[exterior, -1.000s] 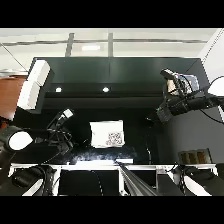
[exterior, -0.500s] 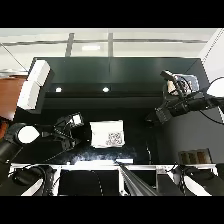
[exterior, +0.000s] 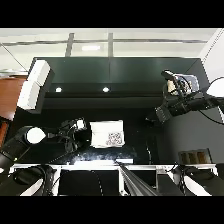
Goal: Fold the box and place the chain.
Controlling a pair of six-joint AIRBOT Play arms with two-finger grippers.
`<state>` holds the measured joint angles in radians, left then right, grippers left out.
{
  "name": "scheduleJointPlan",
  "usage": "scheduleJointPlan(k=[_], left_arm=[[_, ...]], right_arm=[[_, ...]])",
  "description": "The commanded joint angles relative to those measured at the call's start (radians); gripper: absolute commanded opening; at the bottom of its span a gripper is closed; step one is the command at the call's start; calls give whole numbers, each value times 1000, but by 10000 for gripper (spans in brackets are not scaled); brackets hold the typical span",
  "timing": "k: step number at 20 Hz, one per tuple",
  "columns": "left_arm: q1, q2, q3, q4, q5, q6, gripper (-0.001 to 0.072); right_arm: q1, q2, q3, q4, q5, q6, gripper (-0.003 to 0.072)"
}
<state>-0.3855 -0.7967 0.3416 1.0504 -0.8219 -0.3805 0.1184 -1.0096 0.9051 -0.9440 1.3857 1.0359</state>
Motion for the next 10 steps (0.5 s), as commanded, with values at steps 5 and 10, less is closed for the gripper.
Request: scheduleJointPlan(k=[5,10], left_arm=[[-1,-5,-6,-16,22,10,695],[0,-6,-10,-207,16,263,699]], right_arm=[[0,1,0,-1,-14,0,615],[0,1,0,-18,-15,0,615]])
